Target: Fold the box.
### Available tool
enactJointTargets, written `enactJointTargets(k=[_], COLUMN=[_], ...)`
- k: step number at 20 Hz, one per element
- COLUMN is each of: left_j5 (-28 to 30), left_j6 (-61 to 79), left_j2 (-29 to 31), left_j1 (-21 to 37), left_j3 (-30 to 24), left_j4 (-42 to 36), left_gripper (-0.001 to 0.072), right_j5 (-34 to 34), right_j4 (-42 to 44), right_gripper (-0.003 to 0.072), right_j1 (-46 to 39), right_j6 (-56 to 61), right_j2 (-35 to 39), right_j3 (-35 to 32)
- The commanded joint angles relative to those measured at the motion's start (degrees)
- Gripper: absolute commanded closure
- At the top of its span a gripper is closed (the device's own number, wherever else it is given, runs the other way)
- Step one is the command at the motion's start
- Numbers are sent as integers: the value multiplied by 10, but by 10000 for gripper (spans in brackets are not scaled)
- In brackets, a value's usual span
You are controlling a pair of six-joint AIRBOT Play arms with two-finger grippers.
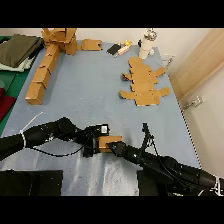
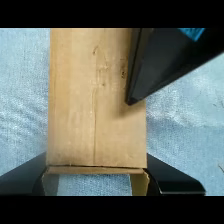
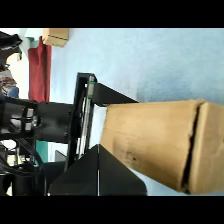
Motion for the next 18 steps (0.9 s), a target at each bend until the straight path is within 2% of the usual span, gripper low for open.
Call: enactJointTargets(k=[1, 5, 8, 11, 13, 16, 18], left_j5=[0, 0, 0, 0, 0, 0, 0], left_j6=[0, 0, 0, 0, 0, 0, 0], left_j2=[0, 0, 0, 0, 0, 0, 0], left_j1=[0, 0, 0, 0, 0, 0, 0], left_j3=[0, 0, 0, 0, 0, 0, 0], left_j4=[0, 0, 0, 0, 0, 0, 0], left_gripper=[307, 307, 307, 307, 308, 308, 307], right_j5=[-42, -47, -21, -22, -89, -257, -375], right_j4=[-2, -4, -5, -37, -64, -122, -228], right_gripper=[683, 683, 683, 684, 684, 684, 685], right_j1=[1, 1, 1, 1, 1, 0, -10], right_j6=[9, 9, 9, 9, 9, 17, 73], right_j2=[-4, -28, -55, -44, -7, 59, 83], right_j3=[-1, -3, -3, 12, 39, 95, 141])
